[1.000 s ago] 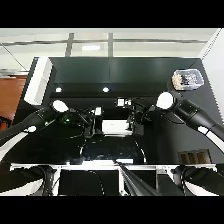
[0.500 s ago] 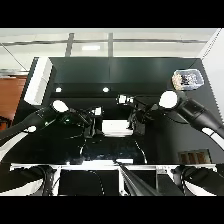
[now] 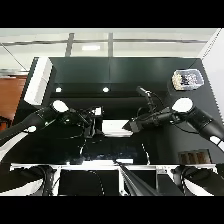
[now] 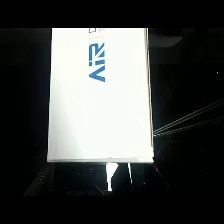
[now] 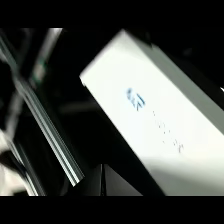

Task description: Fold the box and place the chain.

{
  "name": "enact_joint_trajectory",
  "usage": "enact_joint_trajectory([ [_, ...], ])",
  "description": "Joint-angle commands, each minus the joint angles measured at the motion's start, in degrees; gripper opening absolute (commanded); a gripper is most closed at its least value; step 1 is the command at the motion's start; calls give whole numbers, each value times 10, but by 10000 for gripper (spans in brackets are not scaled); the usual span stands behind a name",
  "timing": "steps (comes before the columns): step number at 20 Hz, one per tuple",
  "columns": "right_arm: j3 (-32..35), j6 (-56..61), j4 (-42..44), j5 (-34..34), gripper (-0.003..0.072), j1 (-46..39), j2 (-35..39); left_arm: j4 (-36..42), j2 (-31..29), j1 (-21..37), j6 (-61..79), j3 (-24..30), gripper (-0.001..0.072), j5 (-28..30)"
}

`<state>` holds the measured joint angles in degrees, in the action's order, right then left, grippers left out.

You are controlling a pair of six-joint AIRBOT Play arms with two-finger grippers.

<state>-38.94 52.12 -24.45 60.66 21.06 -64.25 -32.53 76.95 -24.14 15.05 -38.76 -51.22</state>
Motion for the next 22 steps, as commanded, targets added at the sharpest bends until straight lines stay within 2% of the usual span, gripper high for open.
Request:
enact_joint_trajectory([
  [1, 47, 40, 106, -91, 17, 9, -14, 0, 0, 0, 0, 0, 348, 0],
  [8, 48, 130, -31, -121, 17, 23, -60, 0, 0, 0, 0, 0, 349, 0],
  [13, 47, 132, -42, -129, 17, 23, -60, 1, 0, 0, 0, 0, 349, 0],
  [15, 38, 120, -42, -107, 17, 21, -53, 1, 0, 0, -1, 0, 349, -2],
  [18, -7, 99, -54, -17, 17, -10, 0, 0, -1, 1, -1, 0, 360, 0],
  [19, -22, 100, -76, 10, 17, -28, 26, 0, -2, 1, -1, 0, 438, 1],
  [20, -32, 109, -103, 33, 17, -52, 58, 0, -5, 1, 0, 0, 637, 1],
  [21, -35, 123, -126, 47, 17, -78, 88, -2, -10, 1, -2, 0, 719, 7],
  [22, -35, 137, -157, 59, 17, -111, 120, -23, -17, 1, -19, -5, 719, 11],
])
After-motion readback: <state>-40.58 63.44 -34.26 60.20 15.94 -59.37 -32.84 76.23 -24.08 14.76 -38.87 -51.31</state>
